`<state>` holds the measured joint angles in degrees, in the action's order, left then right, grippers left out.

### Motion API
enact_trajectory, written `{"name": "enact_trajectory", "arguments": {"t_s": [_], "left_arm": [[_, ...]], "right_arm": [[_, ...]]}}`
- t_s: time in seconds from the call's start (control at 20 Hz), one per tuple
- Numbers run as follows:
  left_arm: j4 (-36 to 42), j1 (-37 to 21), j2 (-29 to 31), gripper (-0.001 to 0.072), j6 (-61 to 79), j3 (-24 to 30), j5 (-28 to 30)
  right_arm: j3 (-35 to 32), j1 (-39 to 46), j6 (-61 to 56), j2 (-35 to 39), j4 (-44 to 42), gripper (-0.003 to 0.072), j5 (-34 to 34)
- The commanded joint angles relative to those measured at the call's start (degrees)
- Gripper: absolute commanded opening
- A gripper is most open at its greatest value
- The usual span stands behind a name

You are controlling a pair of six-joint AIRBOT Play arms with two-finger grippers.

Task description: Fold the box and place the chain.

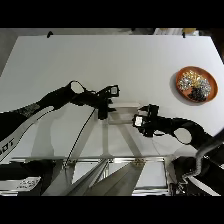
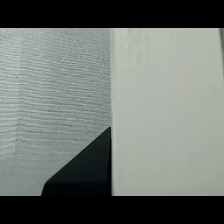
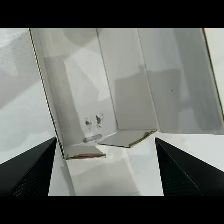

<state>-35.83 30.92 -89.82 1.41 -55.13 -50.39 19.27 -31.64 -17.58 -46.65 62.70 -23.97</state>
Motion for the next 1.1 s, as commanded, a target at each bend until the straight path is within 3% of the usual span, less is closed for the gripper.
{"name": "enact_trajectory", "arguments": {"t_s": [0.0,0.25,0.55,1.05], "left_arm": [[0.0,0.0,0.0,0.0009,0.0,0.0,0.0],[0.0,0.0,0.0,0.0009,0.0,0.0,0.0],[0.0,0.0,0.0,0.0009,0.0,0.0,0.0],[0.0,0.0,0.0,0.0009,0.0,0.0,0.0]], "right_arm": [[0.2,3.0,10.3,0.0,-8.9,0.0687,-2.3],[0.2,6.5,17.8,-0.3,-15.1,0.0686,-4.3],[1.4,10.5,24.1,-6.3,-21.0,0.0685,-8.6],[9.7,16.3,29.7,-16.5,-22.5,0.0686,-17.9]]}}
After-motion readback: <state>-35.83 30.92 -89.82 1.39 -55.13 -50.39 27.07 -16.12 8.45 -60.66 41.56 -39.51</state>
